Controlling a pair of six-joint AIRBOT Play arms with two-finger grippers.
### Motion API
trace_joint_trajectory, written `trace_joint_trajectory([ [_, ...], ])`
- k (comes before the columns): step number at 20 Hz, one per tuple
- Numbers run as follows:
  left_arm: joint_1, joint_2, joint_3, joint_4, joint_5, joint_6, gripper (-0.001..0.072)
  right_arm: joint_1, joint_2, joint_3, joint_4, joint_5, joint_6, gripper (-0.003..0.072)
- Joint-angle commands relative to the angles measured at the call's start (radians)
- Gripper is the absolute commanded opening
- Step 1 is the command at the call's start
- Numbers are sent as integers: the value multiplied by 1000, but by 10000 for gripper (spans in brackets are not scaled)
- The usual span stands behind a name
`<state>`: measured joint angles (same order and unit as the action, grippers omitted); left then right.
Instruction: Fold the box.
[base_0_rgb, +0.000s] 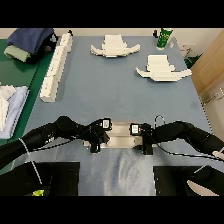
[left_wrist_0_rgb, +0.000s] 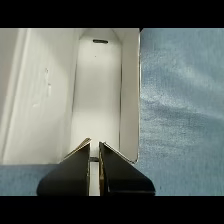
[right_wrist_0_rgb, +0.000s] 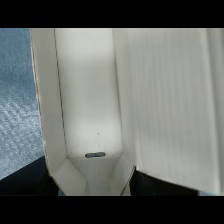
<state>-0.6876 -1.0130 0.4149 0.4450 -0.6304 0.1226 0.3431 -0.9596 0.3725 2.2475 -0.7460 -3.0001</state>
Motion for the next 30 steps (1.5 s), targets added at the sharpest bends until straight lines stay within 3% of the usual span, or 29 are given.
trace_joint_trajectory([
  [1, -5, -12, 1, -43, 10, 20, 118, 1, 1, 0, 0, 1, 0, 506],
  [3, -5, -12, 0, -41, 7, 19, 556, 1, 1, 0, 0, 1, 0, 506],
  [4, -5, -12, 0, -41, 7, 19, 611, 1, 1, 0, 0, 1, 0, 506],
  [7, -5, -12, 0, -41, -2, 19, 610, 1, 1, 0, 0, 1, 0, 506],
  [8, -5, -12, 0, -40, -1, 19, 603, 1, 1, 0, 0, 1, 0, 506],
  [9, -5, -11, 0, -39, -1, 14, 503, 1, 1, 0, 0, 1, 0, 506],
  [11, -4, -6, 0, 16, 1, -49, 40, 1, 1, 0, 0, 1, 0, 506],
  [16, 7, 95, 4, 381, -2, -523, 14, 1, 1, 0, 0, 1, 0, 506],
  [20, 73, 284, 8, 436, -61, -928, 14, 1, 1, 0, 0, 1, 0, 506],
  [23, 169, 393, 8, 557, -43, -1310, 14, 1, 1, 0, 0, 1, 0, 506],
  [26, 335, 381, 7, 710, -115, -1633, 15, 1, 1, 0, 0, 1, 0, 506],
  [30, 503, 301, -4, 698, -207, -1660, 15, 1, 1, 0, 0, 1, 0, 506],
])
